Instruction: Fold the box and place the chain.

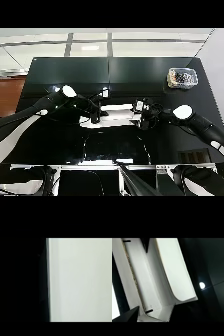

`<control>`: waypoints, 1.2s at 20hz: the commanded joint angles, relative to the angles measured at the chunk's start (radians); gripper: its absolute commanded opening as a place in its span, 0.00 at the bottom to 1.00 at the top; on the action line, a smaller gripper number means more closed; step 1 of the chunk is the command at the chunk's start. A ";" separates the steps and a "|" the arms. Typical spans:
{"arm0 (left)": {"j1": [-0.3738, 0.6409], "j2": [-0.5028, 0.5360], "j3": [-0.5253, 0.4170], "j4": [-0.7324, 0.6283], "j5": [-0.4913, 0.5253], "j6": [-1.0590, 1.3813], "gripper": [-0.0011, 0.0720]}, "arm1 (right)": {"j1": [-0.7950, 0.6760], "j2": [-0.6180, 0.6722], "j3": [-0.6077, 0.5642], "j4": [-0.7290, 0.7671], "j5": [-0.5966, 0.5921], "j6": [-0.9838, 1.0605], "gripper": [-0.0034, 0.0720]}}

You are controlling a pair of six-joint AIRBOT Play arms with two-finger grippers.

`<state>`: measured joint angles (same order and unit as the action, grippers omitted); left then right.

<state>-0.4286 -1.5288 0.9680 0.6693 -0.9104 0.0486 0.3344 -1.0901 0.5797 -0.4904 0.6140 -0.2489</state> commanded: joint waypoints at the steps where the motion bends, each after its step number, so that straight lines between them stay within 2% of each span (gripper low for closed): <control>1: -0.002 0.000 0.001 0.000 -0.002 0.001 0.05 | -0.032 -0.053 0.011 0.072 0.112 -0.103 0.97; 3: -0.001 0.000 0.001 0.002 -0.003 0.001 0.05 | -0.010 -0.084 0.010 0.072 0.143 -0.130 0.97; 8: -0.019 -0.023 0.001 0.003 0.020 0.001 0.05 | 0.014 -0.142 0.010 0.071 0.121 -0.154 0.97; 24: -0.019 -0.026 0.002 0.003 0.011 0.001 0.05 | 0.011 -0.217 0.017 0.067 0.122 -0.144 0.97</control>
<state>-0.4473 -1.5539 0.9688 0.6712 -0.8986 0.0490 0.3466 -1.2980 0.5922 -0.4160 0.7326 -0.4107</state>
